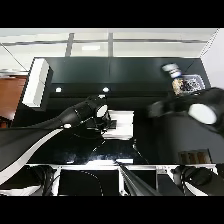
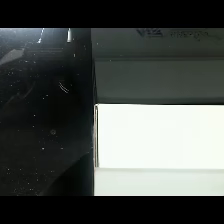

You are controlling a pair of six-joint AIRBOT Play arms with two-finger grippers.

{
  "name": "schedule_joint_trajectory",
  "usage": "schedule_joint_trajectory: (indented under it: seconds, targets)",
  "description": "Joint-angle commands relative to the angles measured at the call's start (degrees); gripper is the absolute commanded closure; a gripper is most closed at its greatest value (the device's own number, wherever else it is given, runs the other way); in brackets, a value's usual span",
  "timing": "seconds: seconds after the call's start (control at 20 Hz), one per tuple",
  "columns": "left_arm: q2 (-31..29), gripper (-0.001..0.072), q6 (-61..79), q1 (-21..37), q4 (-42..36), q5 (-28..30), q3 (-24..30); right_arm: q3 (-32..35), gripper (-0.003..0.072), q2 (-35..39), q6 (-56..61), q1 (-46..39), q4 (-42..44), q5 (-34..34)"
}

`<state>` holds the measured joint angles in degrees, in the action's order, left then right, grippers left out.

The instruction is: Fold the box and place the chain.

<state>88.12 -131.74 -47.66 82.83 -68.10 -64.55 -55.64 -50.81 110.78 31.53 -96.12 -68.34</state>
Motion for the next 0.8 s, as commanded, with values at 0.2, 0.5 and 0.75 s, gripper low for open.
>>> schedule_joint_trajectory:
  seconds: [0.2,0.5,0.75]
  targets:
    - [0.00,0.0680,-0.04,0.02,0.02,0.07,-0.04,6.38,0.0504,-0.04,4.59,-33.40,-19.10,37.62]
    - [0.00,0.0680,-0.04,0.04,0.02,0.11,-0.04,-11.72,-0.0010,-27.04,-7.37,-44.44,5.18,29.44]
    - [0.00,0.0680,-0.04,0.02,0.02,0.02,-0.04,-39.82,-0.0009,-48.98,-4.48,-46.49,9.77,0.81]
